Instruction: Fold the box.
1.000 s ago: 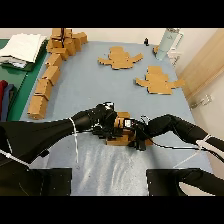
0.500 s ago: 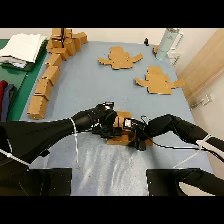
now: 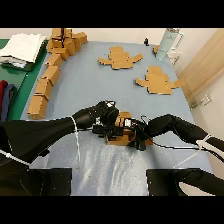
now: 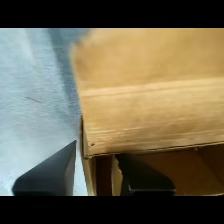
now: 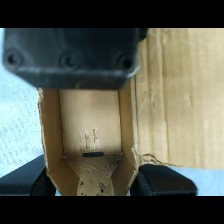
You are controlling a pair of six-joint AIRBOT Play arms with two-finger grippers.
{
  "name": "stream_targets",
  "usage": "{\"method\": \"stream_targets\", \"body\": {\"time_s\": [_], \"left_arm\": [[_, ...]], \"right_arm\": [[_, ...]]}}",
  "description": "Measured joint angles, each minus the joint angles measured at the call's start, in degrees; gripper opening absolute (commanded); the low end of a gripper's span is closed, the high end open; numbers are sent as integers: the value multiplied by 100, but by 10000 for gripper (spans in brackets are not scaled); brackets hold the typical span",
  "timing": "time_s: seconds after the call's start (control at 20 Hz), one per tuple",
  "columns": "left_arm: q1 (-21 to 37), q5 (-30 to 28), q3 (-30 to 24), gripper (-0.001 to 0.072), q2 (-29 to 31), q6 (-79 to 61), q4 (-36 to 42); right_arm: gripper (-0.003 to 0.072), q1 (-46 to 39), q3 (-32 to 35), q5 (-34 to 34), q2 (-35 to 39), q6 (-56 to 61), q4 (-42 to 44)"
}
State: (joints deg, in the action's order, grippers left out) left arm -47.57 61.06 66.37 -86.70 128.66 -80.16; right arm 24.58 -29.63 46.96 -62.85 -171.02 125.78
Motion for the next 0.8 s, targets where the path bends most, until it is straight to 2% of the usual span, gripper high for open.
{"method": "stream_targets", "body": {"time_s": [0.4, 0.45, 0.5, 0.8], "left_arm": [[-94, 214, 96, 228, -11, 164, -339], [-120, 234, 98, 205, -26, 197, -389], [-151, 249, 98, 18, -44, 238, -428], [-232, 232, 109, 17, -114, 299, -546]], "right_arm": [[580, 0, 0, 0, 0, 0, 0], [580, 0, 0, 2, 0, 0, 0], [580, 0, 0, 2, 0, -2, 0], [580, 2, 2, 24, 0, -2, 0]]}}
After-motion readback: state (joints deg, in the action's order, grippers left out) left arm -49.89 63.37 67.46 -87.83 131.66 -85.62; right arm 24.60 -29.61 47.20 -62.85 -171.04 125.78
